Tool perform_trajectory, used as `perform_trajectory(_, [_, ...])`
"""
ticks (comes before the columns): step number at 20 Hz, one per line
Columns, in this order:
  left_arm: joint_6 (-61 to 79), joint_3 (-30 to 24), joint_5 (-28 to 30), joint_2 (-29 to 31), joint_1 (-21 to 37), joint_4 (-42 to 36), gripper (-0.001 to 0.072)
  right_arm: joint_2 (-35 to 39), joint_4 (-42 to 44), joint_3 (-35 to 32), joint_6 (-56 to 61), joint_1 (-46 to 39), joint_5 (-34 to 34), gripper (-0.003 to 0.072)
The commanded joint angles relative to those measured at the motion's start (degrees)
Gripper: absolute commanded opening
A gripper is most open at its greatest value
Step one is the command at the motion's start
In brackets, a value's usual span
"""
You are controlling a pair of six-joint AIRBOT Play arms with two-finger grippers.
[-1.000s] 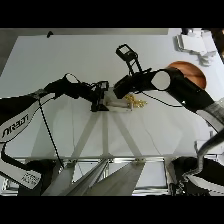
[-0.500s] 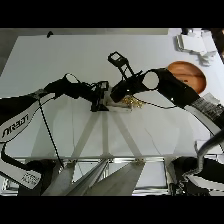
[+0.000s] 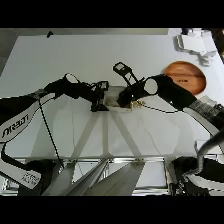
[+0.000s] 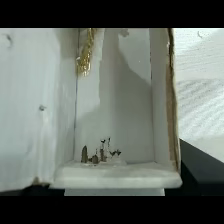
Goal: Fold the box and place the chain.
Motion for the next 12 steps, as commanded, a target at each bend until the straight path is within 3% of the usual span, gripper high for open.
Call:
perform_trajectory(1, [0.02, -0.02, 0.02, 0.02, 0.00, 0.02, 0.0158, 1.70, 0.28, -0.63, -1.55, -0.98, 1.20, 0.0331])
perform_trajectory(5, [0.02, -0.02, 0.02, 0.02, 0.00, 0.02, 0.0158, 10.14, 1.62, -1.27, -12.94, -7.80, 9.53, 0.0331])
perform_trajectory(8, [0.02, -0.04, 0.02, 0.02, 0.00, 0.02, 0.0158, 16.33, 1.73, -6.10, -24.76, -15.17, 9.73, 0.0336])
perform_trajectory(9, [0.02, -0.02, 0.02, 0.02, 0.00, 0.02, 0.0158, 16.83, 2.08, -7.96, -29.55, -17.55, 9.79, 0.0383])
perform_trajectory(10, [0.02, -0.02, 0.02, 0.02, 0.00, 0.02, 0.0158, 16.72, 3.28, -9.90, -35.30, -19.78, 9.79, 0.0478])
perform_trajectory(12, [0.02, -0.04, 0.00, 0.02, 0.00, 0.02, 0.0158, 15.54, 7.45, -12.61, -47.28, -22.69, 9.90, 0.0503])
